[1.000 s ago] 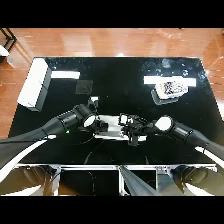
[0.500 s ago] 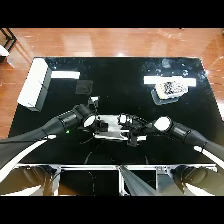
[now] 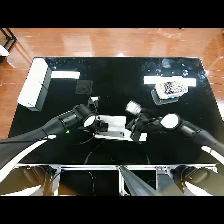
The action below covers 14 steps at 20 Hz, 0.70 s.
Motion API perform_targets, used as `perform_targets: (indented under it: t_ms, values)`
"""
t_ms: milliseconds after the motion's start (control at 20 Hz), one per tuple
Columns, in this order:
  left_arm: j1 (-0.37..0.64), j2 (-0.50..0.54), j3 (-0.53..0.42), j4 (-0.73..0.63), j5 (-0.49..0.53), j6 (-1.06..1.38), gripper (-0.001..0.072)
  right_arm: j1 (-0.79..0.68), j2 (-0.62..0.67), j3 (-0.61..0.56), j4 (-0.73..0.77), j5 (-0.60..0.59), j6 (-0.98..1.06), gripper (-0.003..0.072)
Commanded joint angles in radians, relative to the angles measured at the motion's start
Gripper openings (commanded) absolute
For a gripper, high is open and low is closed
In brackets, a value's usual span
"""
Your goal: Fold the box and place the chain.
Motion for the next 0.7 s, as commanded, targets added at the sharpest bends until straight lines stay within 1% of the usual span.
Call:
perform_targets:
  t_ms: [0,150,250,300,400,500,550,650]
  values:
    - [0.0,0.0,0.0,0.0,-0.003,-0.001,0.0026,-0.164,0.103,0.001,-0.079,0.188,0.431,0.0027]
    - [0.0,0.0,0.0,0.001,-0.012,-0.001,0.0026,-0.357,0.206,0.001,-0.16,0.331,0.687,0.0026]
    - [0.0,0.0,0.0,0.005,-0.014,0.0,0.0026,-0.48,0.208,-0.007,-0.271,0.425,0.87,0.0027]
    - [0.0,0.0,0.0,0.005,-0.016,0.0,0.0026,-0.52,0.208,-0.025,-0.309,0.437,0.939,0.0027]
    - [0.0,0.0,0.0,0.005,-0.025,0.0,0.0026,-0.539,0.208,-0.092,-0.306,0.428,0.999,0.0027]
    - [0.0,0.0,0.0,0.005,-0.027,0.0,0.0026,-0.519,0.206,-0.156,-0.265,0.413,1.011,0.0027]
    - [0.0,0.0,0.0,0.005,-0.027,0.0,0.0026,-0.503,0.206,-0.183,-0.24,0.398,1.011,0.0027]
    - [0.0,0.0,0.0,0.005,-0.027,0.0,0.0026,-0.456,0.205,-0.225,-0.195,0.331,1.011,0.0027]
